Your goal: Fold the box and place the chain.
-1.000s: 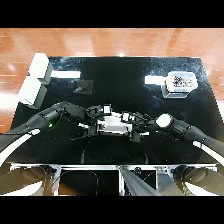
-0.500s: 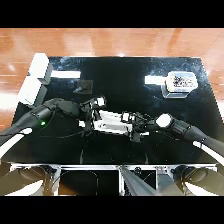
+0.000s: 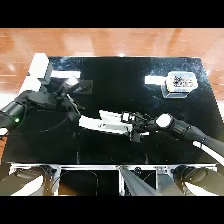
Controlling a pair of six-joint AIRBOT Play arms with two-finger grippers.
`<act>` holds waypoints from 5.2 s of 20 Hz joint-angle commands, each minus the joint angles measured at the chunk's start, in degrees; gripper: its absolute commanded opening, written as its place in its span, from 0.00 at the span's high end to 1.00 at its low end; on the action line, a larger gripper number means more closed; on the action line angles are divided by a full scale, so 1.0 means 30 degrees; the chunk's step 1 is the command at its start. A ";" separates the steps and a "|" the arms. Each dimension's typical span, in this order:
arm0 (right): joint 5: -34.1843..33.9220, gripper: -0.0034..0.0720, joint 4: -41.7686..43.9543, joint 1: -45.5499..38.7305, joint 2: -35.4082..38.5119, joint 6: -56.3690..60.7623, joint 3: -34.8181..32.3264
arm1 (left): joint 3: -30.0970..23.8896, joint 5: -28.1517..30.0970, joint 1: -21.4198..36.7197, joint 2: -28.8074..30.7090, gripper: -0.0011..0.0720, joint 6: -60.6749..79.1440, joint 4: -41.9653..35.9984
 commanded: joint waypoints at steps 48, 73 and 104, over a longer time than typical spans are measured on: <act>-0.0117 0.43 0.0000 -0.0007 0.0000 0.0000 -0.0007 | 0.1406 0.4845 -0.1326 -0.4976 0.14 -1.1154 -0.3672; -0.0124 0.43 0.0000 -0.0007 0.0000 0.0007 -0.0007 | 0.1399 -0.1960 -0.7468 -0.2557 0.15 -1.7311 0.2419; -0.0291 0.43 0.0000 -0.0007 0.0000 0.0000 -0.0007 | 0.1537 -0.3570 -1.0484 -0.3883 0.25 -2.4953 0.7431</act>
